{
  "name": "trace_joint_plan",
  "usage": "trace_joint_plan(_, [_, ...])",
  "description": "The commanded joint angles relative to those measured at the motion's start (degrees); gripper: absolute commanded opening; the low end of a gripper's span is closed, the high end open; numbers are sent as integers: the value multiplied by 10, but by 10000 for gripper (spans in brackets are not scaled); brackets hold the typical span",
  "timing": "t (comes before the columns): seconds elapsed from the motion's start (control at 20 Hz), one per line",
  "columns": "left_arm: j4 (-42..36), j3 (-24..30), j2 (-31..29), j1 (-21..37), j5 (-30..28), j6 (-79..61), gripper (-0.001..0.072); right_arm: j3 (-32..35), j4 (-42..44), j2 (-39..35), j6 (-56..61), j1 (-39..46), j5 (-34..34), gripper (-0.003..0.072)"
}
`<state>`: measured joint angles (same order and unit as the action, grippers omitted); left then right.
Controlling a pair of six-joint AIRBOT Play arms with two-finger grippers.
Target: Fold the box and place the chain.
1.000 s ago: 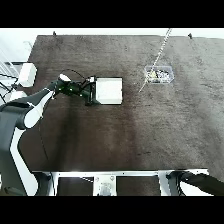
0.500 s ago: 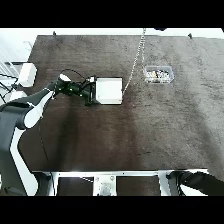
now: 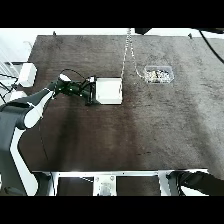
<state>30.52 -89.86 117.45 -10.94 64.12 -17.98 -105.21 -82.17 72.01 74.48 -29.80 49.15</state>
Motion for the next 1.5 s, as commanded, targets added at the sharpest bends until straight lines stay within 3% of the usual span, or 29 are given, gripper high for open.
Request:
trace_joint_plan(0.0, [0, 0, 0, 0, 0, 0, 525, 12, 12, 11, 1, -8, -3, 13])
trace_joint_plan(0.35, [0, 0, 0, 0, 0, 0, 525, 94, 43, 23, 27, -9, -31, 12])
trace_joint_plan(0.55, [0, 0, 0, 0, 0, 0, 525, 186, 92, 24, 49, -9, -37, 12])
trace_joint_plan(0.85, [0, 0, 0, 0, 0, 0, 525, 333, 120, 74, 66, -8, -223, 12])
trace_joint_plan(0.95, [0, 0, 0, 0, 0, 0, 525, 352, 145, 108, 65, -9, -276, 12])
trace_joint_plan(1.15, [0, 0, 0, 0, 0, 0, 525, 353, 147, 175, 65, -8, -311, 22])
trace_joint_plan(1.25, [0, 0, 0, 0, 0, 0, 525, 353, 144, 167, 65, -7, -301, 323])
trace_joint_plan(1.3, [0, 0, 0, 0, 0, 0, 525, 353, 129, 150, 65, -3, -288, 373])
trace_joint_plan(1.45, [0, 0, 0, 0, 0, 0, 525, 354, 52, 80, 65, 31, -223, 374])
